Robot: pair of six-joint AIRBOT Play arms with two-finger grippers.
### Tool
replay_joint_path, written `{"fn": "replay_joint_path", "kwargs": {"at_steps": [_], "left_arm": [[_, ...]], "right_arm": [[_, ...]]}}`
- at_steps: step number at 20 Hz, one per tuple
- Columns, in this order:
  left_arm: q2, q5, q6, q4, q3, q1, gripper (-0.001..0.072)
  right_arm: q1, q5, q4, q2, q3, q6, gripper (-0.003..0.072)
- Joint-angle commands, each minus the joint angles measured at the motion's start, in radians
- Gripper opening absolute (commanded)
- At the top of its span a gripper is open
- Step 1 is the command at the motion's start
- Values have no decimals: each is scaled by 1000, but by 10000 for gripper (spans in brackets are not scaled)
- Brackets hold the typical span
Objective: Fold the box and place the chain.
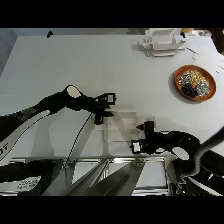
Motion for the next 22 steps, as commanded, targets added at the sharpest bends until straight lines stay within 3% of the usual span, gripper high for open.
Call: {"fn": "replay_joint_path", "kwargs": {"at_steps": [1,7,11,13,22], "left_arm": [[-1,0,0,0,0,0,13],[-1,0,0,0,0,0,13],[-1,0,0,0,0,0,13],[-1,0,0,0,0,0,13],[-1,0,0,0,0,0,13]], "right_arm": [[1,-5,25,-16,31,-9,648],[-63,28,66,-17,84,-10,642],[-129,131,101,-17,139,-24,642],[-140,115,103,-17,157,-37,642],[-275,116,334,-85,159,-243,644]]}}
